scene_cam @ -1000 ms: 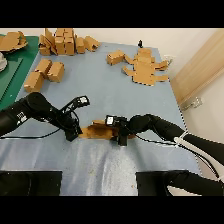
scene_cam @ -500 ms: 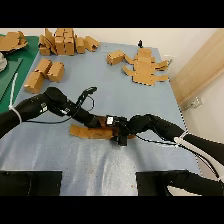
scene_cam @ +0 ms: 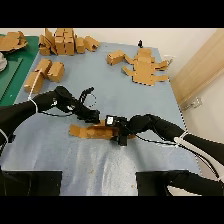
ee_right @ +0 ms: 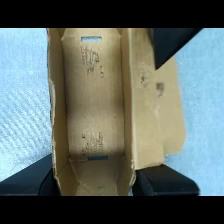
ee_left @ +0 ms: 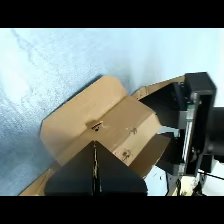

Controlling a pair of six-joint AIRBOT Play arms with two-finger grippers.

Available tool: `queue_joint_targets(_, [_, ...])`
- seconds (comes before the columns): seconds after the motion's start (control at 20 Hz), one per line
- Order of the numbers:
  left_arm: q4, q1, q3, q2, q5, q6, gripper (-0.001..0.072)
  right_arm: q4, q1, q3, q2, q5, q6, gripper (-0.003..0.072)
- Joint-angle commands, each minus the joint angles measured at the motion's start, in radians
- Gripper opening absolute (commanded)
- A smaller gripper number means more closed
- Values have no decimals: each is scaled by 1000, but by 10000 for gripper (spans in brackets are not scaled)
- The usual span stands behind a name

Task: Fold the box.

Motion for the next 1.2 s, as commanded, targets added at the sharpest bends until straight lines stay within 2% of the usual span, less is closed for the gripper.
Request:
queue_joint_targets(0.0, [51, -6, 11, -21, 1, -56, 10, 0, 0, 0, -1, 1, -2, 505])
queue_joint_targets(0.15, [49, 5, 35, -21, 42, -5, 10, 0, 0, 0, -1, 1, -2, 504])
queue_joint_targets(0.3, [43, 40, 62, -8, 44, 212, 10, 0, 0, 0, -1, 0, -2, 507])
queue_joint_targets(0.45, [42, 123, 45, 61, -31, 509, 9, 0, 0, 0, -1, 0, -1, 507])
queue_joint_targets(0.55, [53, 180, 0, 135, -87, 664, 7, 0, 0, 0, -1, 0, -2, 507])
queue_joint_targets(0.7, [166, 203, -112, 251, -48, 875, 7, 0, 0, 0, -1, 0, -2, 507])
queue_joint_targets(0.9, [232, 144, -228, 340, -8, 1252, 11, 0, 0, 0, -1, 1, -2, 507])
queue_joint_targets(1.0, [261, 101, -237, 339, -6, 1244, 14, 0, 0, 0, -1, 0, -2, 507])
queue_joint_targets(1.05, [264, 83, -236, 339, -5, 1243, 81, 0, 0, 0, -1, 0, -2, 507])
queue_joint_targets(1.1, [264, 65, -237, 339, -3, 1242, 456, 0, 0, 0, -1, 1, -2, 507])
queue_joint_targets(1.15, [264, 52, -237, 339, 3, 1242, 647, 0, 0, 0, -1, 1, -1, 507])
